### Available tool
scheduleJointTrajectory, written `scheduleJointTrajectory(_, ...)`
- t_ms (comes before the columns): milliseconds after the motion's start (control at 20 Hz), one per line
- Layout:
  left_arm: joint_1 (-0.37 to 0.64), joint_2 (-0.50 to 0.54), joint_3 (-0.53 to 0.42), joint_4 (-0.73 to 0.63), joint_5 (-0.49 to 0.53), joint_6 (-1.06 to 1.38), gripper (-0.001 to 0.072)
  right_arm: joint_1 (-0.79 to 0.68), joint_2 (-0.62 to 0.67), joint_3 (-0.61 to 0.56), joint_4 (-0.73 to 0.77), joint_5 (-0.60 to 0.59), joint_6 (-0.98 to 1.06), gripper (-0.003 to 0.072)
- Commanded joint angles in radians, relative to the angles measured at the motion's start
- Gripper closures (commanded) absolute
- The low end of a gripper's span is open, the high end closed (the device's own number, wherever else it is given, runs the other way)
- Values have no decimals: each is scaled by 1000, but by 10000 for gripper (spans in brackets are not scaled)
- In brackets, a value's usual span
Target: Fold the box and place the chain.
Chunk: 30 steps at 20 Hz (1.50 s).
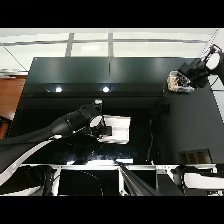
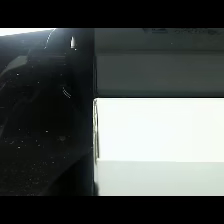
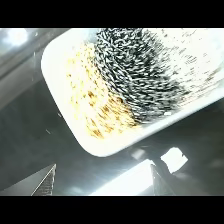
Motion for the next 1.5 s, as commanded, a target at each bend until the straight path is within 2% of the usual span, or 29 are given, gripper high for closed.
scheduleJointTrajectory(0,0,1,1,0,-5,0,683,-55,-197,208,130,127,149,-34)
scheduleJointTrajectory(150,0,1,1,0,-5,0,684,-56,-281,280,131,113,175,-34)
scheduleJointTrajectory(200,0,1,1,0,-4,0,684,-56,-301,296,134,113,187,8)
scheduleJointTrajectory(350,0,1,1,0,-4,0,684,-56,-336,302,163,83,197,9)
scheduleJointTrajectory(900,0,1,1,0,-3,0,684,-56,-376,302,174,47,208,9)
scheduleJointTrajectory(1100,1,1,1,3,-3,0,683,-64,-378,302,244,63,175,11)
scheduleJointTrajectory(1150,1,1,1,4,-3,0,683,-66,-378,302,262,74,162,222)
scheduleJointTrajectory(1200,1,1,1,4,-3,0,683,-70,-377,302,275,91,138,598)
scheduleJointTrajectory(1250,1,1,1,4,-2,0,683,-73,-377,302,290,102,105,673)
scheduleJointTrajectory(1450,0,1,1,4,-1,0,683,-79,-360,302,301,152,-1,674)
